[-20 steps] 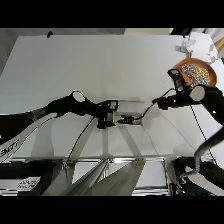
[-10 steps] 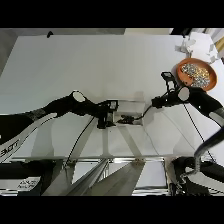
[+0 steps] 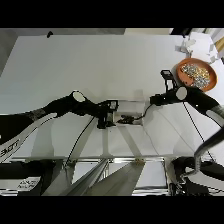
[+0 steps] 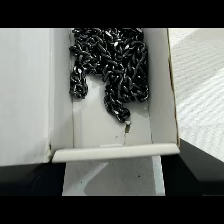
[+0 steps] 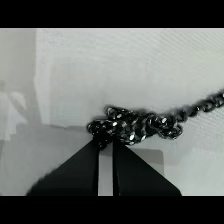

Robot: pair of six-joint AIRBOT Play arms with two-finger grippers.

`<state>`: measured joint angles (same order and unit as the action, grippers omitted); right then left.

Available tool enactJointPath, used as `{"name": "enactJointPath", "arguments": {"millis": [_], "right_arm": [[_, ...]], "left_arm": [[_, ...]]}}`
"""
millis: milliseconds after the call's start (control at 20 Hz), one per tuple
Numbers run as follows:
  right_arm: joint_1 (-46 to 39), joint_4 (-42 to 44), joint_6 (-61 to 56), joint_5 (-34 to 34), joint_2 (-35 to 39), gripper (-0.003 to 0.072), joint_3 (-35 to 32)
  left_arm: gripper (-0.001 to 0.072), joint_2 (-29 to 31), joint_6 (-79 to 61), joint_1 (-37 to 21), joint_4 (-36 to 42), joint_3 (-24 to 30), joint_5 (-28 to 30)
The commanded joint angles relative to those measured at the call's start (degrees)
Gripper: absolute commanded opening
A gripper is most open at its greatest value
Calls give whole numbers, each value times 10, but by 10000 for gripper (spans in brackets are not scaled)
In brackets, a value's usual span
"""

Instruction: Fold the box and place the chain.

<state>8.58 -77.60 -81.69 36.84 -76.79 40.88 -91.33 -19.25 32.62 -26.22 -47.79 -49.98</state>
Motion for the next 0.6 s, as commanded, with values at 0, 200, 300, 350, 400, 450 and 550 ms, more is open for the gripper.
{"name": "enactJointPath", "arguments": {"millis": [0,200,300,350,400,450,550], "right_arm": [[16,-6,26,25,-5,20,-1],[27,-25,26,46,49,19,4],[27,-35,22,60,102,19,4],[27,-36,22,72,130,19,4],[27,-36,22,86,160,19,4],[27,-36,22,98,187,19,4],[27,-34,22,123,246,19,4]], "left_arm": [[210,0,0,0,0,0,0],[210,0,0,0,0,0,0],[210,0,0,0,0,0,0],[210,0,0,0,0,0,0],[210,0,0,0,0,0,0],[210,0,0,0,0,0,0],[210,0,0,0,0,0,0]]}}
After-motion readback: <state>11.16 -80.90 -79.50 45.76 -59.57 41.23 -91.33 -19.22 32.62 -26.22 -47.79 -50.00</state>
